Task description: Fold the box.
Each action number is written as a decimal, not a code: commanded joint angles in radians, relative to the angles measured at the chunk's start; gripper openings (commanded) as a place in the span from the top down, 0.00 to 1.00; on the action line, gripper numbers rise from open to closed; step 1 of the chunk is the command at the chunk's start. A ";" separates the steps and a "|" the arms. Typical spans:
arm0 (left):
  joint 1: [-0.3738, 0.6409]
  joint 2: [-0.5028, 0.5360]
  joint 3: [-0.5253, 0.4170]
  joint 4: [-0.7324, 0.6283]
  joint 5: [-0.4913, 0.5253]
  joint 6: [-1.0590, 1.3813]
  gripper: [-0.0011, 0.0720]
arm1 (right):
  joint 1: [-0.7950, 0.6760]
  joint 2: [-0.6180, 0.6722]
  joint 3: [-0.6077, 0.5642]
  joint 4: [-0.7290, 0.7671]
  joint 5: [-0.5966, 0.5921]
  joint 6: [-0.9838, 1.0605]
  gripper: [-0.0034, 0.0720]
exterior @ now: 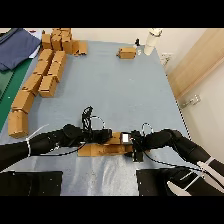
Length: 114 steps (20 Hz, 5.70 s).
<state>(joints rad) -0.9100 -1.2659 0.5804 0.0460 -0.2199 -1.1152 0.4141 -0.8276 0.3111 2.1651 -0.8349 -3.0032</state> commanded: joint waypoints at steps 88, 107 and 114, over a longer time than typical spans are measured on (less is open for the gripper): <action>0.069 0.314 -0.109 0.666 -0.410 0.826 0.09 | -0.001 -0.027 0.003 0.029 0.041 0.002 0.30; 0.040 0.168 -0.073 0.641 -0.269 0.969 0.18 | -0.001 -0.027 0.003 0.029 0.041 0.002 0.30; 0.039 0.149 -0.060 0.653 -0.281 0.966 0.37 | -0.001 -0.027 0.003 0.029 0.041 0.002 0.30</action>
<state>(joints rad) -0.8684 -1.1114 0.5163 0.6960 -0.4923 -0.1463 0.4137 -0.8539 0.3141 2.1941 -0.7940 -3.0016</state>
